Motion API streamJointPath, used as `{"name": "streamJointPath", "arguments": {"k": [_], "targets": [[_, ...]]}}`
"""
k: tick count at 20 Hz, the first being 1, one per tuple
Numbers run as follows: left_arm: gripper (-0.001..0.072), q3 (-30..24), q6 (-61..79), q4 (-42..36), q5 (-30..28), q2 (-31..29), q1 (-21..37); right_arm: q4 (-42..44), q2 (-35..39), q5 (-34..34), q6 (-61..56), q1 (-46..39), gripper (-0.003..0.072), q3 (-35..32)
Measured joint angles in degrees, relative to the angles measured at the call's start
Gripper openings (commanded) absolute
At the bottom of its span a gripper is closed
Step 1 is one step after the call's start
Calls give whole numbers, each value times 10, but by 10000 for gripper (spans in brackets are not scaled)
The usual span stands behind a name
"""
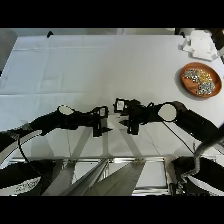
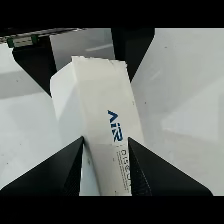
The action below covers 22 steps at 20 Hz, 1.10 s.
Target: Fold the box and place the chain.
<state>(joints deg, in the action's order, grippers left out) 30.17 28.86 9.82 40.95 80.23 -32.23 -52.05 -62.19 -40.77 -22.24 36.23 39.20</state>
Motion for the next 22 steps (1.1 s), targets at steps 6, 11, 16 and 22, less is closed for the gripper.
{"name": "streamJointPath", "arguments": {"k": [6, 11, 16, 22], "targets": [[272, 0, 0, 0, 0, 0, 0, 1, 0, 3, 0, 0, 264, -1], [272, 0, -1, -2, -3, 0, 0, 0, -5, 30, 0, 0, 264, -3], [272, 0, 0, -1, -3, 0, 0, -1, -7, 39, -3, 0, 262, -4], [272, 0, 2, 2, 0, 0, 0, 8, -7, 22, -4, 0, 222, -27]]}}
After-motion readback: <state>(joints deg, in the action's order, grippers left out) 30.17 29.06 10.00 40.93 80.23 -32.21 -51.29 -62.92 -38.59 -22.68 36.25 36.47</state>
